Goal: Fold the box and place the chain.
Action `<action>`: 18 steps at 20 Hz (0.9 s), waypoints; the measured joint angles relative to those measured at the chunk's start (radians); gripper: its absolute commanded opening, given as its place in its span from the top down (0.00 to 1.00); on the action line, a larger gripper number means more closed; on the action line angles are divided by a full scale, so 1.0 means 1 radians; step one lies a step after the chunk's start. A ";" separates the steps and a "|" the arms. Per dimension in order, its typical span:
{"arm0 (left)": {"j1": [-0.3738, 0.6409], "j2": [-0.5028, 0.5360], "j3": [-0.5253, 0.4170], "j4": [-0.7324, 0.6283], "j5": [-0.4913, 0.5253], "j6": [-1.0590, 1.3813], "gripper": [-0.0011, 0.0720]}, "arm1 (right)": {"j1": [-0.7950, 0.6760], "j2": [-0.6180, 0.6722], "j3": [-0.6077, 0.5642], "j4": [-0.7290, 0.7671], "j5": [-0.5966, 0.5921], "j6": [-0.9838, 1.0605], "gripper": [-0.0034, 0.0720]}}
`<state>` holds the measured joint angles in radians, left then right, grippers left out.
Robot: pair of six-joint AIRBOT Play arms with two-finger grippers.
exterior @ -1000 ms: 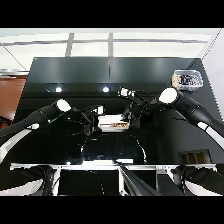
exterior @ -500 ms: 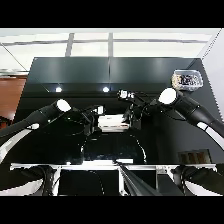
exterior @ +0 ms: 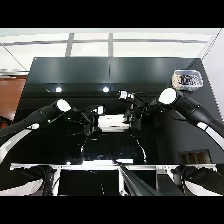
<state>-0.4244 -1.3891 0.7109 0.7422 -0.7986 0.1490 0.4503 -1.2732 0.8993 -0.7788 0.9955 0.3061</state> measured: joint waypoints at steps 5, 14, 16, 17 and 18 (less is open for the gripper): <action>0.000 0.000 0.000 0.000 0.000 0.000 0.44 | 0.003 -0.008 -0.010 0.000 0.007 0.000 0.60; 0.000 0.000 0.000 0.000 0.000 0.000 0.45 | 0.017 -0.010 -0.013 -0.012 -0.008 0.027 0.60; 0.000 0.000 0.000 0.000 0.000 0.000 0.44 | 0.009 0.012 -0.004 -0.010 -0.003 0.064 0.60; 0.000 0.000 0.000 0.000 0.000 0.000 0.45 | 0.000 0.028 0.002 -0.010 0.003 0.103 0.61; 0.000 0.000 0.000 0.000 0.000 0.000 0.44 | -0.014 0.045 0.006 -0.008 0.007 0.153 0.61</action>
